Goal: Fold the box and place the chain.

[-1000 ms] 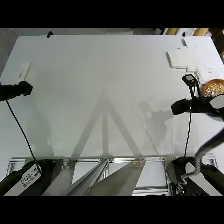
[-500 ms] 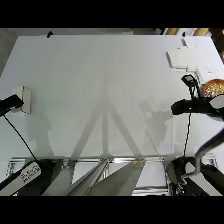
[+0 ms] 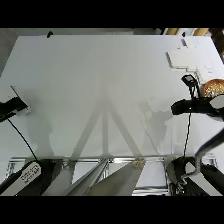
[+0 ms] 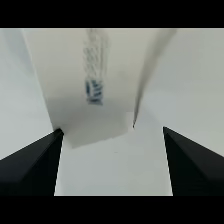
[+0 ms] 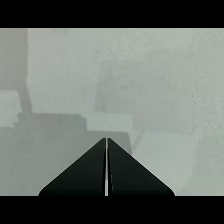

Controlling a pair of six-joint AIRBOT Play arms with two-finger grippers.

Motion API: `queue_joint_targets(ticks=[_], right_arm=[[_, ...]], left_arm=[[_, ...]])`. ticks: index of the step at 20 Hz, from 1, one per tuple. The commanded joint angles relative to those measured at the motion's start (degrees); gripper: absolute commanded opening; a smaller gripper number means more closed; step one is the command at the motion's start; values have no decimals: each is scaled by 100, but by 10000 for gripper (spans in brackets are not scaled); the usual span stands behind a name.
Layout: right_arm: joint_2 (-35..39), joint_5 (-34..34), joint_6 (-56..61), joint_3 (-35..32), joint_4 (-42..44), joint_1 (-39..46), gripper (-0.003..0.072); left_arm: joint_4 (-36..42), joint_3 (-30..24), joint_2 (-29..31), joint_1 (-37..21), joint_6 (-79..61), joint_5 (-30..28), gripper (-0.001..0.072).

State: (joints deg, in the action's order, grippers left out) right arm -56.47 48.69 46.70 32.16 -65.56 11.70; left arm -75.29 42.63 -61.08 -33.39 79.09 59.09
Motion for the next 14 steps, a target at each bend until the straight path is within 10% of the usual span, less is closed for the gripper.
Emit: queue_joint_targets(ticks=[1,14], right_arm=[[4,-4,-2,0,4,4,17],[4,-7,-2,0,2,4,17]], left_arm=[[286,11,656,107,-133,94,689],[256,11,1080,170,-129,177,689]])
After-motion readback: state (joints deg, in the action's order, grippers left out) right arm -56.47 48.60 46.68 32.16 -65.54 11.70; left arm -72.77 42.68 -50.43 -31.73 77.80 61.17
